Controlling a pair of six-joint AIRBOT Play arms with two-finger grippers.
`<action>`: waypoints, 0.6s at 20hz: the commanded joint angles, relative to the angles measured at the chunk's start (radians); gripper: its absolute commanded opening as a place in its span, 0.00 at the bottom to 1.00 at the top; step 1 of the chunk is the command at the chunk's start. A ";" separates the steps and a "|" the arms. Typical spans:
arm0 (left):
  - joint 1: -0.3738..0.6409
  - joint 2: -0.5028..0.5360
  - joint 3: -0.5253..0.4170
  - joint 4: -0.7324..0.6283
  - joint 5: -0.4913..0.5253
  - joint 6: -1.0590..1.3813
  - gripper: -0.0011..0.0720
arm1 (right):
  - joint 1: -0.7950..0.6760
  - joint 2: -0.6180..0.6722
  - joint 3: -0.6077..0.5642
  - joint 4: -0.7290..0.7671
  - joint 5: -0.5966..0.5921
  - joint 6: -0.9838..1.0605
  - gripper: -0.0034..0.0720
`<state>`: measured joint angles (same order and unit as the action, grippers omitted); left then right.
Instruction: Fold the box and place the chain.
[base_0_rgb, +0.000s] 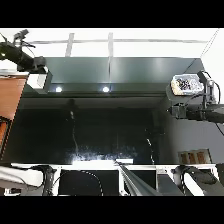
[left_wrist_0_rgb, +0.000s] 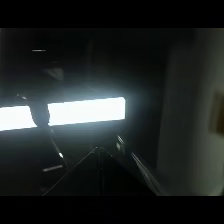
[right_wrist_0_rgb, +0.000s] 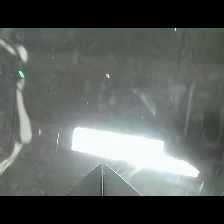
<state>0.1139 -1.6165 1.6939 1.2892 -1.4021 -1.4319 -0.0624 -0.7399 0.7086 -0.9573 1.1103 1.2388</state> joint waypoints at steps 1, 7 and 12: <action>-0.179 0.365 -0.430 -0.023 0.283 0.011 0.05 | 0.066 0.020 -0.033 -0.004 -0.192 -0.098 0.06; -0.336 0.966 -1.223 -0.023 0.771 -0.034 0.05 | 0.182 0.019 -0.203 -0.025 -0.595 -0.141 0.06; -0.268 1.128 -1.325 -0.009 0.780 -0.076 0.05 | 0.179 0.019 -0.204 -0.065 -0.535 -0.140 0.06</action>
<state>-0.1688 -0.5949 0.4580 1.2747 -0.6899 -1.4868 0.1097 -0.7208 0.5163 -1.0061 0.5968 1.1034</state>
